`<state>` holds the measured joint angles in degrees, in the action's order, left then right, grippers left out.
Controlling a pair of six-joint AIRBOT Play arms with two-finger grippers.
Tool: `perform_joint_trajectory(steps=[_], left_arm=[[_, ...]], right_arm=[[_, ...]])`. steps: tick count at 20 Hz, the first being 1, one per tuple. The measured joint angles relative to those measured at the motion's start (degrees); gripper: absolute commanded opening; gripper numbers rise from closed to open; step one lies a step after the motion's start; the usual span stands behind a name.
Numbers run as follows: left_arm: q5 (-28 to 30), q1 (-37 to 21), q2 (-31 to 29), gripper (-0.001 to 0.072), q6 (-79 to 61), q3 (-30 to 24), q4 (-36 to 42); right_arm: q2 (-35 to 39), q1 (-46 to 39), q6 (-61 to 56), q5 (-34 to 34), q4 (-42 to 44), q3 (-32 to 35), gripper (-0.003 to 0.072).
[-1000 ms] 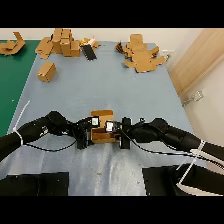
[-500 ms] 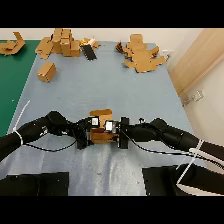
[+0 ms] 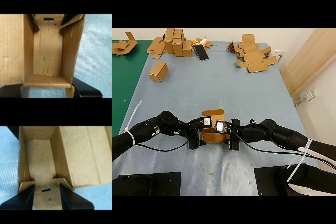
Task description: Fold the box.
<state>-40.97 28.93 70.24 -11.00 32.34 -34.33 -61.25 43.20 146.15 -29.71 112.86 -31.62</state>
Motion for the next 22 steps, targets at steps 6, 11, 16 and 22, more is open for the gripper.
perform_joint_trajectory(steps=[6, 11, 16, 22], left_arm=[[0.00, 0.00, 0.00, 0.0380, 0.24, 0.00, 0.15], [0.02, 0.00, 0.00, 0.0380, 0.26, 0.00, 0.20], [0.02, 0.00, 0.00, 0.0380, 0.09, 0.00, 0.11], [0.00, 0.00, 0.00, 0.0380, 0.07, 0.00, 0.07]], right_arm=[[1.16, -0.37, -3.89, -2.64, -3.76, 0.02, 0.0134], [7.52, -4.31, -29.46, -9.42, -20.44, -0.87, 0.0005], [12.87, -15.72, -60.46, -23.04, -27.17, -1.90, 0.0005], [12.44, -26.62, -66.82, -22.77, -11.93, 2.58, 0.0004]])
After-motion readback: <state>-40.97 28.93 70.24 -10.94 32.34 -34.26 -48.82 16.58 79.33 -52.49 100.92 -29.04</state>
